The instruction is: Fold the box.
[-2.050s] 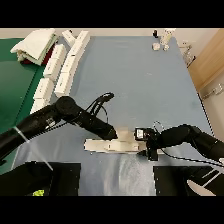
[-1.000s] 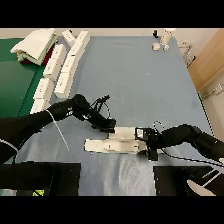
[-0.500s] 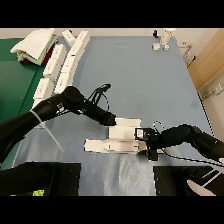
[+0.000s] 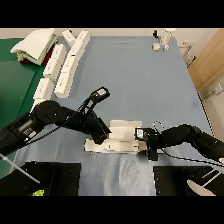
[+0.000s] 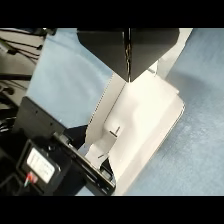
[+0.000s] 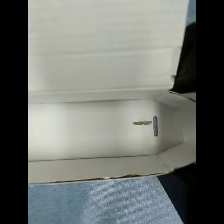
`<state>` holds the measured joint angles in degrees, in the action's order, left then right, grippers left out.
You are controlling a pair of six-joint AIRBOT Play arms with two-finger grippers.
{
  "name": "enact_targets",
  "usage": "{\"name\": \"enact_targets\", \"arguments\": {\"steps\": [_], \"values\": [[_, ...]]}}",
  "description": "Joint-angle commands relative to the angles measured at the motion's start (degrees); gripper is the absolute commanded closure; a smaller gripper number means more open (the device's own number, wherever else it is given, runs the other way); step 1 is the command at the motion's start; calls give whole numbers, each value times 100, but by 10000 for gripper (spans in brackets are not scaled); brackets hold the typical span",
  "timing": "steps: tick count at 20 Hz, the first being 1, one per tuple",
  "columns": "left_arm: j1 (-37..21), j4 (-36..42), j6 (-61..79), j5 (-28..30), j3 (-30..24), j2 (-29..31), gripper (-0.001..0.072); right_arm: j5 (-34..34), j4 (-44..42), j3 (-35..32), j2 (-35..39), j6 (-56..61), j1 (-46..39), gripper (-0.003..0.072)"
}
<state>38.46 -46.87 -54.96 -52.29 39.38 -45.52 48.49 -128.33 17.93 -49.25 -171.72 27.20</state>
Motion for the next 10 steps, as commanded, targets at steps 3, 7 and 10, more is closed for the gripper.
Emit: {"name": "enact_targets", "arguments": {"steps": [3, 7, 10], "values": [[11, -293, 1558, -136, -675, 684, 695, 0, -4, 2, 4, 2, 4, 162], [-942, 407, 3545, -260, -1331, 688, 23, 0, -4, 2, 4, 2, 4, 162], [-1250, 457, 4640, -151, -1633, 686, 23, 0, -4, 4, 4, 2, 4, 162]]}}
